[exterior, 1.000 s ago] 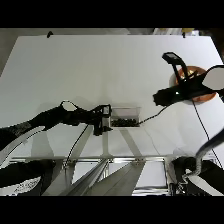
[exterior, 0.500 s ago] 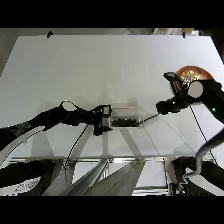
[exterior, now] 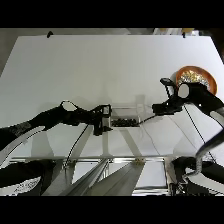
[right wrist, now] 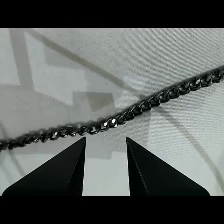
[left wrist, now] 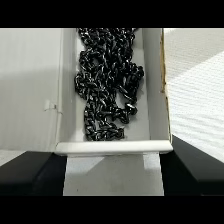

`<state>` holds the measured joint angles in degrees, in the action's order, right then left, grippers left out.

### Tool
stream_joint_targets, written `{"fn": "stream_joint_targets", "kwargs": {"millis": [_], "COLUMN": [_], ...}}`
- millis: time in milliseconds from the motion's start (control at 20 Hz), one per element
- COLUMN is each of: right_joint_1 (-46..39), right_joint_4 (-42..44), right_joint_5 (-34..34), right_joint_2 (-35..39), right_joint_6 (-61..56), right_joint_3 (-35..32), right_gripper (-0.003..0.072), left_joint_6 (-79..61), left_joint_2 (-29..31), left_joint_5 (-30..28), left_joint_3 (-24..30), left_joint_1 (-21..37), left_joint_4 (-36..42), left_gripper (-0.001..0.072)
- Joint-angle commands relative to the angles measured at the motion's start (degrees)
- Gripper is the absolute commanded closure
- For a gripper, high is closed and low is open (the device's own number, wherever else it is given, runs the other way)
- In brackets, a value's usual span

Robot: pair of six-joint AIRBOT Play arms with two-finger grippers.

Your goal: Fold the box and place the chain.

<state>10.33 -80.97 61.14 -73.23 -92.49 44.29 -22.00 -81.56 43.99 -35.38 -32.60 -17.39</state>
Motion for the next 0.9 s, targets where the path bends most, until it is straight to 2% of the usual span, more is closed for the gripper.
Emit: {"fn": "stream_joint_targets", "kwargs": {"millis": [0,150,300,350,450,500,650,850], "right_joint_1": [0.0,0.0,0.0,0.0,0.1,0.5,2.8,6.7], "right_joint_4": [0.0,0.0,0.0,0.1,0.2,0.2,0.1,0.6], "right_joint_5": [-1.9,-2.8,-1.2,-0.2,1.4,1.9,2.3,2.2], "right_joint_2": [-1.7,-1.7,-2.7,-3.1,-3.5,-3.2,0.7,11.3], "right_joint_6": [-1.7,-3.3,-3.3,-3.3,-2.6,-1.4,0.0,0.0], "right_joint_3": [0.0,0.0,0.0,0.0,0.0,0.0,0.0,0.0], "right_gripper": [0.0435,0.0436,0.0472,0.0497,0.0653,0.0675,0.0676,0.0676], "left_joint_6": [0.0,0.0,0.0,0.0,0.0,0.0,0.0,0.0], "left_joint_2": [0.0,0.0,0.0,0.0,0.0,0.0,0.0,0.0], "left_joint_5": [0.0,0.0,0.0,0.0,0.0,0.0,0.0,0.0], "left_joint_3": [0.0,0.0,0.0,0.0,0.0,0.0,0.0,0.0], "left_joint_1": [0.0,0.0,0.0,0.0,0.0,0.0,0.0,0.0], "left_joint_4": [0.0,0.0,0.0,0.0,0.0,0.0,0.0,0.0], "left_gripper": [0.0399,0.0399,0.0399,0.0399,0.0399,0.0399,0.0399,0.0399]}}
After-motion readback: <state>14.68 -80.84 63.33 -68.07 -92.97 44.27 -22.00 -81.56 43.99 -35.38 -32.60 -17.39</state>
